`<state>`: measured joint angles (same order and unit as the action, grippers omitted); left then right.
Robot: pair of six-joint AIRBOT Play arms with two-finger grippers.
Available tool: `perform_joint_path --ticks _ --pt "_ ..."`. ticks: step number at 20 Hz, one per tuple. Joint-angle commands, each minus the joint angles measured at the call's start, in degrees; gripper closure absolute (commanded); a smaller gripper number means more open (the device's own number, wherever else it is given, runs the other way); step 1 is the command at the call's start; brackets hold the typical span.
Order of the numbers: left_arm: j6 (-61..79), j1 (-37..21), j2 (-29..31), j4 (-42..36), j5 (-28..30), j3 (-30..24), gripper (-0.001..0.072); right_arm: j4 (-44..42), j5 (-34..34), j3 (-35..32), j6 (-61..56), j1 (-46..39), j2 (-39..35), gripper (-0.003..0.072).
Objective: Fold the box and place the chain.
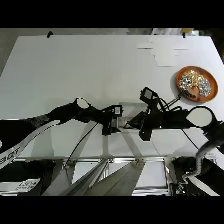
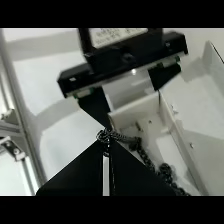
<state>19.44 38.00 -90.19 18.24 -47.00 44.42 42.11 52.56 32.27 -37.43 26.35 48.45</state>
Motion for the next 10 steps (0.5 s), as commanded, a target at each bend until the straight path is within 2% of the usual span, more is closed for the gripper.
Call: perform_joint_path --ticks 1,4,6,8,10 --pt "0.0 -0.04 0.0 0.0 0.02 0.02 0.0501 2.95 -2.97 -0.02 -1.57 0.44 4.39 0.0658" --pt "0.0 -0.04 0.0 0.0 0.02 0.02 0.0501 2.91 -4.83 0.31 -1.57 0.44 4.09 0.0446" --pt "0.0 -0.04 0.02 0.0 0.02 0.02 0.0501 3.96 -4.44 1.09 -1.55 0.44 2.82 0.0446" --pt "0.0 -0.04 0.0 0.0 0.0 0.02 0.0501 9.68 -3.89 2.16 -1.62 0.42 0.83 0.0452" --pt "0.0 -0.04 0.02 0.0 0.02 0.02 0.0501 17.7 -3.41 2.54 -3.21 0.04 -1.27 0.0542"
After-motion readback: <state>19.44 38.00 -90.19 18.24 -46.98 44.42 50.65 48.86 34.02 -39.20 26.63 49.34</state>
